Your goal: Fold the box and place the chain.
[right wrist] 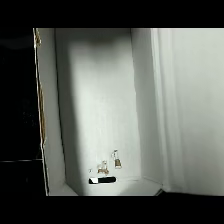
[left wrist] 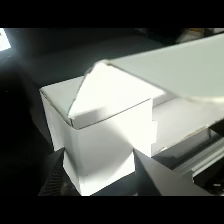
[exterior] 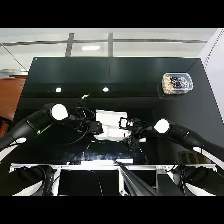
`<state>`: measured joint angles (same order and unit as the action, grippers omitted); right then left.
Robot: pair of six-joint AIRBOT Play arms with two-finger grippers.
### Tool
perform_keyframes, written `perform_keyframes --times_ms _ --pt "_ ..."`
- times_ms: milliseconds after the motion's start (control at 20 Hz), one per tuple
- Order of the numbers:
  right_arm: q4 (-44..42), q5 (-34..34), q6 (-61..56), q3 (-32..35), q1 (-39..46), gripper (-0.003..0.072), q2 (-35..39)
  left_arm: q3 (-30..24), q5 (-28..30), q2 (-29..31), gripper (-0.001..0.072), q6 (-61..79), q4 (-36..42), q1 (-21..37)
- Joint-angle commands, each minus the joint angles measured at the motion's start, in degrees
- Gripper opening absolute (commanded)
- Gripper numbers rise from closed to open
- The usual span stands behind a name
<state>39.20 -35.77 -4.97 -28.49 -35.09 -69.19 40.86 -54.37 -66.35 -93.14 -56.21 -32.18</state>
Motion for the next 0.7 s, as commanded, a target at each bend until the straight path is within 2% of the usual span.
perform_keyframes --times_ms 0,250,650 --pt "0.0 0.0 0.0 0.0 -0.02 0.0477 0.0 0.26 0.83 0.04 0.0481 -6.4 -5.79 -1.53" --pt "0.0 0.0 0.0 0.0 -0.04 0.0477 0.0 0.26 3.21 0.04 0.0481 -10.01 -7.5 -3.28" --pt "0.0 0.0 0.0 0.0 -0.04 0.0477 0.0 0.26 3.23 0.0 0.0481 -11.93 -8.17 -3.3"
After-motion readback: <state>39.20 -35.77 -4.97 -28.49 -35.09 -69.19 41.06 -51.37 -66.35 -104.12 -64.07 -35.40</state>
